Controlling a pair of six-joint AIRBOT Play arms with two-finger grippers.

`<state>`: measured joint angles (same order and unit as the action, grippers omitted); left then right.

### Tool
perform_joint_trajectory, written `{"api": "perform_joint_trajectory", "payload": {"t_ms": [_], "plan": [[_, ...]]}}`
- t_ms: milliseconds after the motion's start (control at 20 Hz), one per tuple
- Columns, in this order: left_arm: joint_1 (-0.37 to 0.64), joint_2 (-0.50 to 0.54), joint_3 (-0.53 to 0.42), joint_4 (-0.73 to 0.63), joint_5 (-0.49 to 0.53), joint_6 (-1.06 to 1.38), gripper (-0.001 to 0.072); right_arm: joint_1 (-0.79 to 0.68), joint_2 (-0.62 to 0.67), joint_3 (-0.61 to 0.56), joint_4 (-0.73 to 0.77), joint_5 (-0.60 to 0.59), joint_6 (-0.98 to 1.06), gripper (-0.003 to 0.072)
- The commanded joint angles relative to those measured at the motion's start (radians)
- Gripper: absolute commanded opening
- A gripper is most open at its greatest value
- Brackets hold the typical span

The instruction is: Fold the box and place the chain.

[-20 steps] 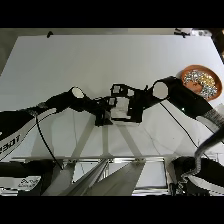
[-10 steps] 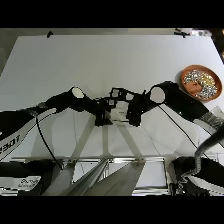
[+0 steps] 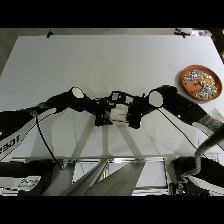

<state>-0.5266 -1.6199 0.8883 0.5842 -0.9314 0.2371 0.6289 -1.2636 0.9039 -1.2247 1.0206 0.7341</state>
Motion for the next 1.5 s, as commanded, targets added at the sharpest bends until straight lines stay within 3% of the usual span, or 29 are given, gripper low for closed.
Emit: {"api": "perform_joint_trajectory", "payload": {"t_ms": [0,100,200,400,450,500,550,600,800,900,1450], "plan": [[0.001,0.001,0.000,0.000,0.000,-0.002,0.0366,0.005,0.017,-0.006,0.009,-0.007,0.002,0.0297],[0.001,0.001,0.000,-0.001,0.000,-0.002,0.0366,0.000,0.044,-0.006,0.011,-0.044,0.002,0.0311],[0.001,0.001,0.000,-0.001,-0.001,-0.002,0.0366,-0.012,0.075,-0.006,0.026,-0.076,0.002,0.0417],[0.001,0.001,0.000,-0.001,0.000,-0.002,0.0366,-0.051,0.150,-0.006,0.071,-0.090,0.003,0.0414],[0.001,0.001,0.000,-0.001,0.000,-0.002,0.0366,-0.058,0.171,-0.006,0.083,-0.090,0.019,0.0396],[0.001,0.001,0.000,0.000,0.000,-0.002,0.0366,-0.060,0.188,-0.006,0.085,-0.090,0.066,0.0306],[0.001,0.001,0.000,0.000,0.000,-0.002,0.0366,-0.060,0.199,-0.010,0.092,-0.091,0.109,0.0064],[0.001,0.001,0.000,-0.001,0.000,-0.002,0.0366,-0.060,0.204,-0.035,0.149,-0.121,0.132,0.0008],[0.001,0.001,0.000,-0.001,0.000,-0.002,0.0366,-0.023,0.208,-0.266,0.425,-0.504,0.131,0.0008],[0.001,0.001,0.000,0.000,0.000,-0.002,0.0366,-0.004,0.208,-0.337,0.513,-0.596,0.130,0.0008],[0.001,0.001,0.000,-0.001,0.000,-0.002,0.0366,0.018,0.210,-0.386,0.526,-0.557,0.130,0.0007]]}}
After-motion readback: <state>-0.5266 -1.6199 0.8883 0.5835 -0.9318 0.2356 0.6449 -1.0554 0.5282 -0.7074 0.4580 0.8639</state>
